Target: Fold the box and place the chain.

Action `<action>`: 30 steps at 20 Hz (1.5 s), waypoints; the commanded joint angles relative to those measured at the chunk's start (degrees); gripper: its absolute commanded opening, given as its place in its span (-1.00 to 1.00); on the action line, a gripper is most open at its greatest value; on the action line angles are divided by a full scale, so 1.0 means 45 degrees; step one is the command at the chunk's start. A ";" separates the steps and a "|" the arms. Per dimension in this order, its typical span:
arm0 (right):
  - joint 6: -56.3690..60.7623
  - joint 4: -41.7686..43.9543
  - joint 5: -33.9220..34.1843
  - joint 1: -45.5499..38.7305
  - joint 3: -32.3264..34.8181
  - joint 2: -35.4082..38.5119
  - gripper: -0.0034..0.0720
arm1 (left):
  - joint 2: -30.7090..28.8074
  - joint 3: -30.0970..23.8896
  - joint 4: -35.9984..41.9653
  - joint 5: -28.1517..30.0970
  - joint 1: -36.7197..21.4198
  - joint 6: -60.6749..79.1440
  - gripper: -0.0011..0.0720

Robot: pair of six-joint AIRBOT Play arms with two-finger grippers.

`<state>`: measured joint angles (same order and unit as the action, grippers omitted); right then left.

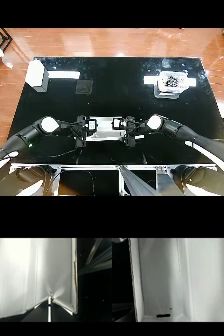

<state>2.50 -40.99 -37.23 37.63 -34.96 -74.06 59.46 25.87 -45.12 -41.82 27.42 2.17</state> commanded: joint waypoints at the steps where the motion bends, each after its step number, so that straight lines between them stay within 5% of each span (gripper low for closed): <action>1: 0.0005 0.0000 0.0005 0.0000 -0.0005 -0.0005 0.36 | 0.0121 0.0005 0.0568 0.0364 0.0287 0.0000 -0.59; 11: 0.0005 0.0000 0.0005 0.0000 -0.0005 -0.0005 0.36 | 0.0257 0.0000 0.0801 0.0588 0.0544 -0.0005 -0.56; 17: 0.0005 0.0000 0.0005 0.0000 -0.0005 -0.0005 0.36 | 0.0257 0.0000 0.0801 0.0573 0.0544 -0.0010 0.37; 19: 0.0005 0.0000 0.0005 0.0000 -0.0005 -0.0005 0.36 | 0.0257 0.0000 0.0801 0.0534 0.0544 -0.0010 0.09; 24: 0.0005 0.0005 0.0005 0.0000 -0.0005 -0.0010 0.36 | 0.0257 0.0000 0.0743 0.0544 0.0544 -0.0005 0.02; 26: 0.0005 0.0000 0.0005 0.0000 -0.0005 -0.0010 0.36 | 0.0180 0.0015 0.0170 0.0495 0.0544 -0.0107 -0.86; 30: 0.0005 0.0000 0.0000 0.0000 -0.0005 -0.0005 0.36 | -0.1234 0.0015 -0.4119 0.0461 0.0520 -0.4367 -0.91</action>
<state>2.57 -40.95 -37.12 37.63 -34.96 -74.06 57.54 25.87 -51.20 -40.07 29.82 -4.49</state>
